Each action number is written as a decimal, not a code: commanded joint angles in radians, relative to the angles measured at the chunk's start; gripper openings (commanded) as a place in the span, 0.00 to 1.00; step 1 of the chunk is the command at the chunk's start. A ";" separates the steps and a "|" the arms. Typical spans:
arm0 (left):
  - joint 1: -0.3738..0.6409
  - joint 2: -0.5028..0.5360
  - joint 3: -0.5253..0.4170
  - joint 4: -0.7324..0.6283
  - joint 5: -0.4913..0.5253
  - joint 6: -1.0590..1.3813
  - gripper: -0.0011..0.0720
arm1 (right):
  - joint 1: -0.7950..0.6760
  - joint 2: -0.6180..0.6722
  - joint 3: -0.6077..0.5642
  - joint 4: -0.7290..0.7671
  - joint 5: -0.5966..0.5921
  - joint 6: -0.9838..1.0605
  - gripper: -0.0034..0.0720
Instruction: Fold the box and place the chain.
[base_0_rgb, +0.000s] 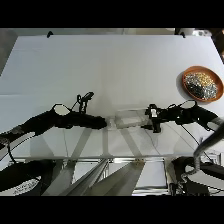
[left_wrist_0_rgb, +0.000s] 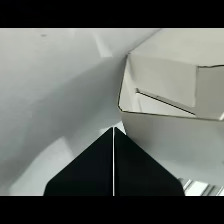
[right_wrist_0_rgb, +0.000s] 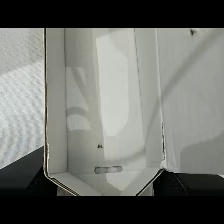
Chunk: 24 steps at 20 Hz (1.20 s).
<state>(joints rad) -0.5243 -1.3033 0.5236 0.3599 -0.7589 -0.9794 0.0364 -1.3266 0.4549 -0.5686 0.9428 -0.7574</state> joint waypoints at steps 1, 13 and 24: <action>-0.002 0.035 0.000 -0.041 -0.019 0.062 0.03 | 0.001 0.001 0.000 0.000 0.000 0.000 0.65; -0.095 0.048 0.004 -0.063 0.078 0.056 0.34 | 0.001 0.001 0.000 0.000 0.000 0.000 0.65; -0.110 0.044 0.080 0.004 0.093 -0.014 0.90 | 0.001 0.001 0.000 0.000 0.000 0.000 0.65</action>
<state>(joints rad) -0.6239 -1.2575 0.5968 0.3229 -0.6945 -0.9432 0.0364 -1.3266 0.4549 -0.5686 0.9428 -0.7574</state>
